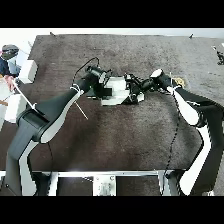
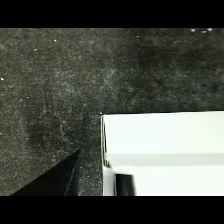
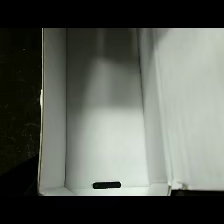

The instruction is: Fold the box and place the chain.

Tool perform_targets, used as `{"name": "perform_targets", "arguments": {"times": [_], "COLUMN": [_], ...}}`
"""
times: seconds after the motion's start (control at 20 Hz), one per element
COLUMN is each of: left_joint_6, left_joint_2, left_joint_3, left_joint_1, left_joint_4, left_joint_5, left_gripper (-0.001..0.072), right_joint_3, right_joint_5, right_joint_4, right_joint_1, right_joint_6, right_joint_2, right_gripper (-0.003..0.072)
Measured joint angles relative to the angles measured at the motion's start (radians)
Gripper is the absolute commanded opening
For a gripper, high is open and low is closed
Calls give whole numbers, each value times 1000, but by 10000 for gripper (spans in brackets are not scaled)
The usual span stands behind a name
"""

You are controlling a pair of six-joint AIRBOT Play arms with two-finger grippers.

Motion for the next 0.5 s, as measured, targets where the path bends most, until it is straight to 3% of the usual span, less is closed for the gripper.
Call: {"name": "perform_targets", "arguments": {"times": [0.05,0.1,0.35,0.4,0.45,0.5], "left_joint_6": [-3,-5,-12,-8,2,22], "left_joint_2": [-4,-8,-20,-21,-23,-22], "left_joint_3": [3,6,11,11,11,10], "left_joint_1": [-1,-2,-4,-4,-4,-3], "left_joint_4": [7,10,14,16,26,37], "left_joint_5": [-5,-8,-15,-16,-27,-42], "left_gripper": [192,32,27,343,592,659], "right_joint_3": [0,0,-1,-1,-1,-1], "right_joint_5": [0,0,0,0,0,0], "right_joint_4": [0,0,4,4,3,2], "right_joint_1": [0,0,1,1,2,1], "right_joint_6": [0,0,1,1,0,0], "right_joint_2": [0,0,-1,-1,-1,-1], "right_gripper": [440,439,439,440,439,439]}}
